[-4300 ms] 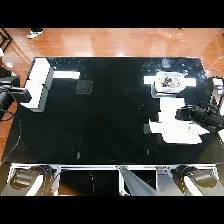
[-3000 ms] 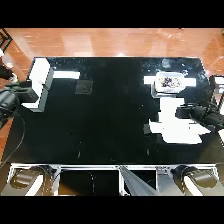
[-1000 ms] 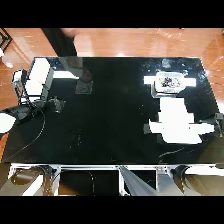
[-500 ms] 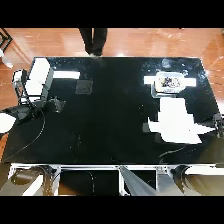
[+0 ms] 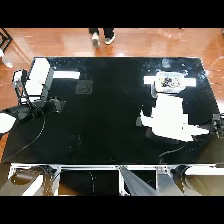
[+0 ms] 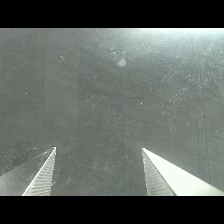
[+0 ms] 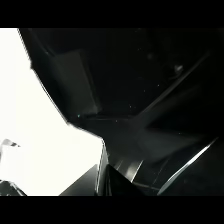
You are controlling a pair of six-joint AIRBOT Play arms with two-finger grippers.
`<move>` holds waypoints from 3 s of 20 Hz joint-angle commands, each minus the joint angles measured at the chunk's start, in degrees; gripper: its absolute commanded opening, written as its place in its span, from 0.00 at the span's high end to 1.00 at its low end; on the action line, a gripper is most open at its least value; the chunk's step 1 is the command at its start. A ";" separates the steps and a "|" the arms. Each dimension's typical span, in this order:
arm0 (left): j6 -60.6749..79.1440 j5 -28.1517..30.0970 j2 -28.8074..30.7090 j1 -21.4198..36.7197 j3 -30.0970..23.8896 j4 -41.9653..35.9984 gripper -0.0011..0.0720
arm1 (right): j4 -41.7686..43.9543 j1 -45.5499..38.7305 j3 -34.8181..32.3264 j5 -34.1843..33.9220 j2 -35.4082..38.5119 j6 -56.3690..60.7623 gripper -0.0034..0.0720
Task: Fold the box and place the chain.
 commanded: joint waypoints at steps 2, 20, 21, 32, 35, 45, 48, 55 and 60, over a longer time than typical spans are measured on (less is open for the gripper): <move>0.02 0.00 0.00 0.07 0.00 0.02 0.12 | -0.09 0.50 0.07 1.03 -0.04 -1.73 0.92; 0.04 -1.90 -1.38 -1.95 -0.07 -6.21 0.13 | 13.73 24.72 -19.43 -9.03 26.80 1.53 0.92; 0.04 -1.97 -1.92 -2.86 -0.07 -6.21 0.13 | 15.98 28.06 -21.14 -10.14 29.20 2.32 0.92; 22.80 -12.81 -20.28 -0.87 -0.07 -33.09 0.13 | 21.79 61.66 -35.54 -31.45 49.86 4.79 0.92; 34.25 -21.77 -26.32 3.37 -0.04 -39.23 0.13 | 21.31 65.68 -37.44 -34.95 50.73 4.81 0.92; 64.61 -30.69 -44.78 0.07 1.22 -53.90 0.13 | 22.27 66.42 -37.44 -34.93 50.73 6.97 0.92; 73.55 -33.29 -47.15 -1.33 3.32 -57.99 0.13 | 22.34 66.42 -37.44 -34.60 50.73 7.39 0.92; 76.85 -43.69 -52.19 -2.89 8.35 -50.73 0.14 | 22.03 66.42 -37.42 -33.81 50.73 7.39 0.92; 79.36 -43.89 -53.55 -2.91 8.94 -50.99 0.16 | 21.99 66.42 -37.44 -33.81 50.73 7.37 0.92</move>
